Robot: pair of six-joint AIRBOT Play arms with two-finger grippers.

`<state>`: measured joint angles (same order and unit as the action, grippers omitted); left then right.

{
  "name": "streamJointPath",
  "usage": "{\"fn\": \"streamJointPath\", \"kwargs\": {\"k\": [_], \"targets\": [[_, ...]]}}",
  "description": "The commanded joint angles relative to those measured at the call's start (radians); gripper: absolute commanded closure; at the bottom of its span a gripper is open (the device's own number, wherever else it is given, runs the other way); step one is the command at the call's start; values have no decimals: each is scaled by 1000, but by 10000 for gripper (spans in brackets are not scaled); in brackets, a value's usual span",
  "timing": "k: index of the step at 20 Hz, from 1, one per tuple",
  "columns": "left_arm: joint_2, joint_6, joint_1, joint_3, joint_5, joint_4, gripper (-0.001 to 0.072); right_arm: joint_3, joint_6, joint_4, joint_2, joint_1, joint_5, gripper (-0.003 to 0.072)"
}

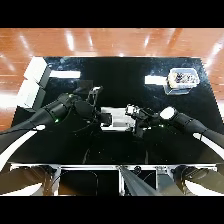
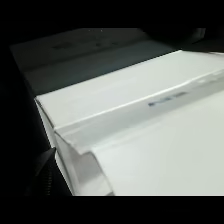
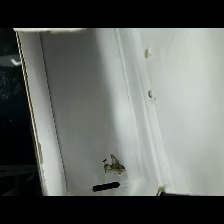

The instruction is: Fold the box and place the chain.

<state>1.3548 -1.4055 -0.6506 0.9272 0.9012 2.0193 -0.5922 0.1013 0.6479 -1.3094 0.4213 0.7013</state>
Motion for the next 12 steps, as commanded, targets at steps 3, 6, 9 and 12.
{"fn": "streamJointPath", "kwargs": {"k": [3, 6, 9, 12], "targets": [[36, 23, -6, 1, -63, 0, 66, 0, 0, 0, 0, 0, 0, 157], [46, 43, -7, 1, -48, -15, 73, 0, 0, 0, 0, 0, 0, 157], [46, 174, -27, 8, -40, -140, 84, 0, 0, 0, 0, 0, 0, 157], [47, 325, -99, 15, -27, -312, 85, 0, 0, 0, 0, 0, 0, 157]]}}
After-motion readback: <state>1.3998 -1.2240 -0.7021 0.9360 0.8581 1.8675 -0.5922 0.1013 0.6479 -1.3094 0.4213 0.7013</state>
